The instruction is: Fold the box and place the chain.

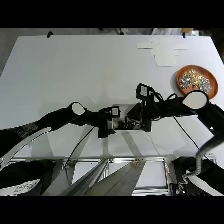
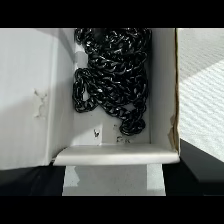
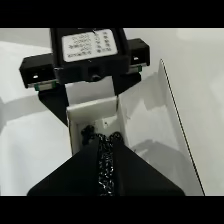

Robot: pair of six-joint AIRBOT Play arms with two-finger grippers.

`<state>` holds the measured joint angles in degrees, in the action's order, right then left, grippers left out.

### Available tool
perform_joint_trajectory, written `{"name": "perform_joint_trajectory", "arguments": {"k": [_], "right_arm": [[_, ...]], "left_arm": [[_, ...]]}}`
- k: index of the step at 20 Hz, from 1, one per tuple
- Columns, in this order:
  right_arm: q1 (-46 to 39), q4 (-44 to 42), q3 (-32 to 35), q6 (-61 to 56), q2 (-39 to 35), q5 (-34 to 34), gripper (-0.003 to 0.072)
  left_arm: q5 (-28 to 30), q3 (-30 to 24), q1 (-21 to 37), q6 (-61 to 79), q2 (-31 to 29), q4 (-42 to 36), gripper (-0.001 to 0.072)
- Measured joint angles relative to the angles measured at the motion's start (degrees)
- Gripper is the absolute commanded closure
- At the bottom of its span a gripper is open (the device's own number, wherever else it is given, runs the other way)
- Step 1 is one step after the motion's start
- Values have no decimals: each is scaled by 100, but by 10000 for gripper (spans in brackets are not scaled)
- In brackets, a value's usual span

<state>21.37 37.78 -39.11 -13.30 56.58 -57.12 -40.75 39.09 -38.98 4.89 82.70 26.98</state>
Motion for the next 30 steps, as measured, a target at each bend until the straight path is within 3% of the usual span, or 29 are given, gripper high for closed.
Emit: {"name": "perform_joint_trajectory", "arguments": {"k": [2, 5, 6, 7, 10, 11, 17, 20, 21, 23, 25, 26, 30], "right_arm": [[4, 57, 13, -4, 92, 46, 440], [-59, 299, 20, -17, 70, -57, 442], [-151, 411, 20, -17, 4, -131, 475], [-282, 511, 20, -17, -81, -227, 554], [-868, 715, 20, 52, -463, -645, 591], [-1062, 778, 20, 118, -584, -761, 657], [-1740, 1727, 184, 468, -826, -1196, 669], [-1810, 1740, 522, 984, -649, -1108, 669], [-1812, 1661, 660, 1246, -579, -1060, 654], [-1762, 1572, 916, 1720, -439, -940, 490], [-1674, 1521, 1113, 2081, -289, -796, 411], [-1637, 1504, 1176, 2199, -210, -686, 383], [-1556, 1346, 1303, 2474, 76, -284, 391]], "left_arm": [[0, 0, 0, -2, 0, 0, 456], [0, 0, 0, -2, 0, 0, 456], [0, 0, 0, 0, 0, 0, 456], [0, 0, 0, 0, 0, 0, 456], [0, 0, 0, -2, 0, -2, 456], [0, -2, 0, 0, 0, 0, 456], [0, 0, 0, -2, 0, -2, 456], [0, 0, 0, 0, 0, 0, 456], [0, 0, 0, 0, 0, 0, 456], [0, 0, 0, 0, 0, 0, 456], [0, 0, 0, -2, 0, -2, 456], [0, 0, 0, -2, 0, -2, 456], [0, 0, -2, 0, 0, -2, 456]]}}
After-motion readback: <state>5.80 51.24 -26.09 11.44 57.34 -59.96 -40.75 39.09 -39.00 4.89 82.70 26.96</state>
